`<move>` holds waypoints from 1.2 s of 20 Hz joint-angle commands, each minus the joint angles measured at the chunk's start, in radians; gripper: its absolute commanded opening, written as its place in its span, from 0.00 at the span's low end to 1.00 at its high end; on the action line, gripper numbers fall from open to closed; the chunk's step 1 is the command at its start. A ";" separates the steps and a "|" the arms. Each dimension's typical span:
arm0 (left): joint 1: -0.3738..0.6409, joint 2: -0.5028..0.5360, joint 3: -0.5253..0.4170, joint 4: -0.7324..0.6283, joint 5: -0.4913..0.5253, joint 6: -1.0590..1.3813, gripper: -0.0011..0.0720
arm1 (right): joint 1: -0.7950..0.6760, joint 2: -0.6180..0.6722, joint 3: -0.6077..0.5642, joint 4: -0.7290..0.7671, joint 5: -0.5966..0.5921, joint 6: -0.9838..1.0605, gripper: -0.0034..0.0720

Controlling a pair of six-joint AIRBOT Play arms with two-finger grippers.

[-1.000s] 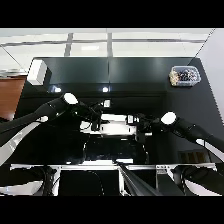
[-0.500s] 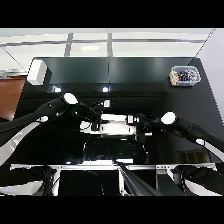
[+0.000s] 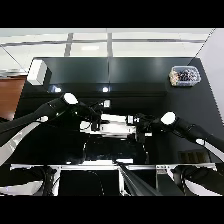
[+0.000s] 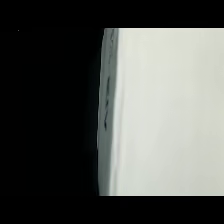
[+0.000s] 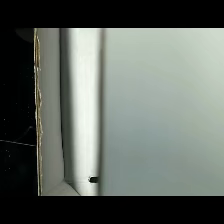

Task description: Fold the box and place the chain.

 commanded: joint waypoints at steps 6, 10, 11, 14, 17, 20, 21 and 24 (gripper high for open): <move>0.012 0.069 0.001 0.033 -0.032 -0.054 0.61 | -0.001 0.000 0.000 -0.004 -0.001 0.000 0.68; 0.056 0.204 0.001 0.304 -0.083 -0.282 0.61 | -0.001 0.000 0.000 -0.004 0.000 0.000 0.68; 0.076 0.246 0.001 0.381 -0.093 -0.399 0.61 | 0.000 0.000 0.000 -0.004 0.000 0.000 0.68; 0.181 0.330 0.000 0.459 -0.231 -0.576 0.60 | -0.001 0.000 0.000 -0.004 -0.001 0.000 0.68; 0.289 0.351 0.000 0.352 -0.429 -0.637 0.07 | -0.001 0.000 0.000 -0.008 0.000 0.000 0.68; 0.326 0.351 -0.041 0.109 -0.585 -0.642 0.05 | 0.000 0.000 0.000 -0.007 0.000 0.000 0.68; 0.317 0.351 -0.064 0.060 -0.607 -0.653 0.05 | 0.000 0.000 0.000 -0.007 0.000 0.000 0.68; 0.256 0.351 -0.131 0.021 -0.589 -0.731 0.05 | 0.000 0.000 0.000 -0.008 0.000 0.000 0.68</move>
